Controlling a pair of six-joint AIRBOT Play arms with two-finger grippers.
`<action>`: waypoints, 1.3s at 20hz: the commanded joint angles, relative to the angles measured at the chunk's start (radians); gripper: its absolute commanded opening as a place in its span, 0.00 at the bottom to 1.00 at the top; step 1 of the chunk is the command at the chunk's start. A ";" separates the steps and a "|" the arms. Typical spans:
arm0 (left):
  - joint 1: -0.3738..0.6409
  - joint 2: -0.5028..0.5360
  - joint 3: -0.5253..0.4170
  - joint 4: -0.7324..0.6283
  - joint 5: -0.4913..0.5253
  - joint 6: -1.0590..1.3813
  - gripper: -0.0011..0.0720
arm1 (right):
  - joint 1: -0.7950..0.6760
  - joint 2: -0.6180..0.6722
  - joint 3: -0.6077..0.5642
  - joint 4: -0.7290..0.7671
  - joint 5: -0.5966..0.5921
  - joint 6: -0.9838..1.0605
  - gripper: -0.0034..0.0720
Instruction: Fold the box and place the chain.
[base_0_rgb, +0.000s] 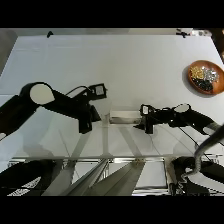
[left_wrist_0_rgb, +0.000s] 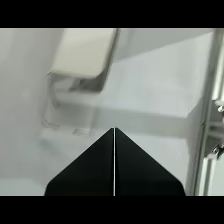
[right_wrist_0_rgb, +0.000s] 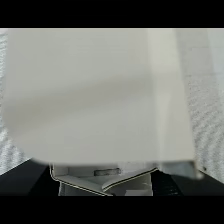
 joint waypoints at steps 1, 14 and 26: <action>-0.117 -0.046 -0.037 -0.173 0.119 0.112 0.02 | 0.000 0.000 0.000 0.000 0.000 0.000 0.65; -0.212 -0.250 -0.036 -0.465 0.763 0.184 0.03 | 0.000 0.000 0.000 0.000 0.000 0.000 0.65; -0.209 -0.401 -0.036 -0.479 0.843 0.069 0.03 | 0.000 0.000 0.000 0.000 0.000 0.000 0.65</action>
